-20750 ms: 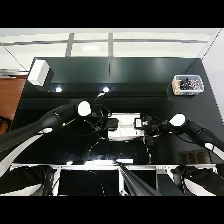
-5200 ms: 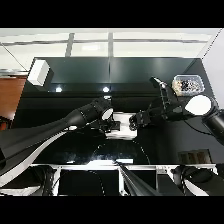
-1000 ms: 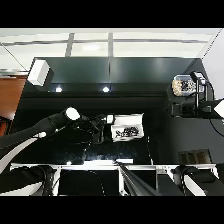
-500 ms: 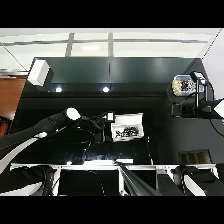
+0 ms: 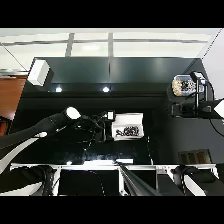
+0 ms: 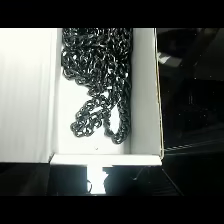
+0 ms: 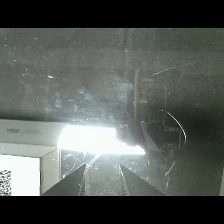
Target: Fold the box and place the chain.
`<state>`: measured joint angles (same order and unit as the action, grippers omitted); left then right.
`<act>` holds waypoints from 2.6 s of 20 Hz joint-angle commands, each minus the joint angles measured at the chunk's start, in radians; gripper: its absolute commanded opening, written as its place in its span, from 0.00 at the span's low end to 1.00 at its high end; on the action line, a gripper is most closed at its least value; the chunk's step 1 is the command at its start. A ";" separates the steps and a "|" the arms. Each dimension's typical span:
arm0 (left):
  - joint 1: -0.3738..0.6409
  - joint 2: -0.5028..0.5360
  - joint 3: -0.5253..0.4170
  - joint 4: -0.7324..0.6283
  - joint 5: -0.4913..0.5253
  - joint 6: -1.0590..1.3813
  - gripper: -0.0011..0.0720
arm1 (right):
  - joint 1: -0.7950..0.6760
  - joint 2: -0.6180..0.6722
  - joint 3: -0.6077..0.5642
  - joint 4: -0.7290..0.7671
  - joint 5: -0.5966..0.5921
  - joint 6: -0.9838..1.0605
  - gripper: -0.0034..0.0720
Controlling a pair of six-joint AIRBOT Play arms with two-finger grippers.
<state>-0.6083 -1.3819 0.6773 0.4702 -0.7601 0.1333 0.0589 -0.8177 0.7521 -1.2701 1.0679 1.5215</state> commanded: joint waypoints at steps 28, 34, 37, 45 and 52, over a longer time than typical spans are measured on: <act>0.035 -0.026 0.037 0.041 -0.025 0.092 0.87 | -0.001 0.000 0.000 -0.002 0.000 0.000 0.39; 0.035 -0.028 0.038 -0.060 -0.018 0.092 0.87 | -0.001 0.000 0.000 -0.002 0.000 0.000 0.39; 0.035 -0.030 0.042 -0.030 -0.014 0.091 0.87 | -0.001 0.000 0.000 -0.002 0.001 0.000 0.39; 0.012 -0.030 0.043 0.045 -0.022 0.084 0.87 | -0.001 0.000 0.000 -0.002 0.000 0.000 0.39; -0.002 -0.030 0.043 0.057 0.026 0.042 0.38 | -0.001 0.000 0.000 -0.002 0.000 0.000 0.39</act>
<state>-0.6064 -1.4117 0.7193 0.5194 -0.7475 0.1867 0.0589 -0.8177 0.7521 -1.2724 1.0683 1.5215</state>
